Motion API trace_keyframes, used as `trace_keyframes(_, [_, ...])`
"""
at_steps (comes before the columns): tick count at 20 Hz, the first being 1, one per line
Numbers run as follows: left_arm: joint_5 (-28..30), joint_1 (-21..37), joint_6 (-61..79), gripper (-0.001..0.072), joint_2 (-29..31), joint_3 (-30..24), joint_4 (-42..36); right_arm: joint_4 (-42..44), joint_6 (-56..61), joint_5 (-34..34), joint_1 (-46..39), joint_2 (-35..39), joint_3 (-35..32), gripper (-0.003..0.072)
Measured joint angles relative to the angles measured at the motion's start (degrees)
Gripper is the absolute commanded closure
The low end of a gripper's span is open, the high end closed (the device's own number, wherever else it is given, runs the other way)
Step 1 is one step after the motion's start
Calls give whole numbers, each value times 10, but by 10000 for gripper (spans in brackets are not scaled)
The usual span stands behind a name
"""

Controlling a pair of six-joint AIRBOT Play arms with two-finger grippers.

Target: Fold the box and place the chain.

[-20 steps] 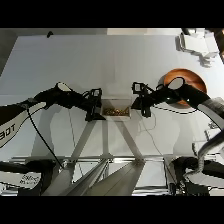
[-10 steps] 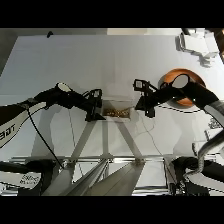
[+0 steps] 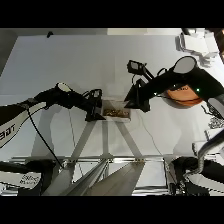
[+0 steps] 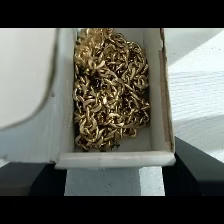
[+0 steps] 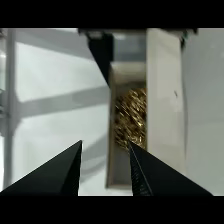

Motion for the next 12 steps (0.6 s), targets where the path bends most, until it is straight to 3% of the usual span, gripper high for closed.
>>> trace_keyframes(6, [0, 0, 0, 595, 0, 0, 0, 7, 107, 19, 6, -77, 104, 370])
trace_keyframes(9, [0, 0, 0, 595, 0, 0, 0, 8, 165, 4, 6, -136, 123, 368])
trace_keyframes(12, [0, 0, 0, 595, 0, 0, 0, 17, 192, 29, 8, -186, 131, 345])
